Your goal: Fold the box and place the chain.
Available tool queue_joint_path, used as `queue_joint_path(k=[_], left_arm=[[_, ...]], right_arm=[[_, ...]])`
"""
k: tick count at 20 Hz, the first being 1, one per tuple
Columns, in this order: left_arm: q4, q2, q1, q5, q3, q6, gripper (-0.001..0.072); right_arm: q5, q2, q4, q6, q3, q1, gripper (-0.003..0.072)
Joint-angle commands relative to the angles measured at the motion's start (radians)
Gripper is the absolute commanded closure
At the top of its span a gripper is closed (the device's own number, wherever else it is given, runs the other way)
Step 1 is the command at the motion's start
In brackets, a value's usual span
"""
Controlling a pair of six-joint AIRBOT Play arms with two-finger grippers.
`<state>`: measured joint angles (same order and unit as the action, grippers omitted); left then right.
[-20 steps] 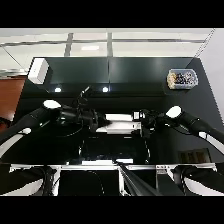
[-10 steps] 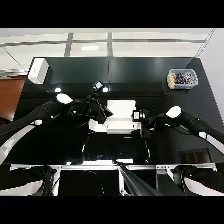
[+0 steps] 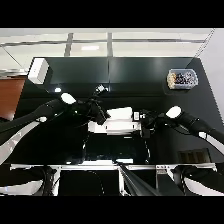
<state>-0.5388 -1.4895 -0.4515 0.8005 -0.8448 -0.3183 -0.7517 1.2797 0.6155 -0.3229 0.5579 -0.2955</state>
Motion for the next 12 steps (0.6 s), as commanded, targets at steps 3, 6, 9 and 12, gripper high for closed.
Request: queue_joint_path(k=[3,6,9,12], left_arm=[[-0.100,0.054,0.034,0.039,-0.076,-0.013,0.0684],[-0.167,0.192,0.101,0.082,-0.088,-0.121,0.0684],[-0.181,0.325,0.168,0.193,-0.046,-0.161,0.0684],[-0.129,0.418,0.179,0.224,0.082,-0.159,0.0684]], right_arm=[[0.004,0.000,-0.002,0.002,0.000,0.000,0.0558],[0.004,0.000,-0.002,0.002,0.000,0.000,0.0558],[0.004,0.000,-0.002,0.002,0.000,0.000,0.0558],[0.004,0.000,-0.001,0.002,0.000,0.000,0.0558]])
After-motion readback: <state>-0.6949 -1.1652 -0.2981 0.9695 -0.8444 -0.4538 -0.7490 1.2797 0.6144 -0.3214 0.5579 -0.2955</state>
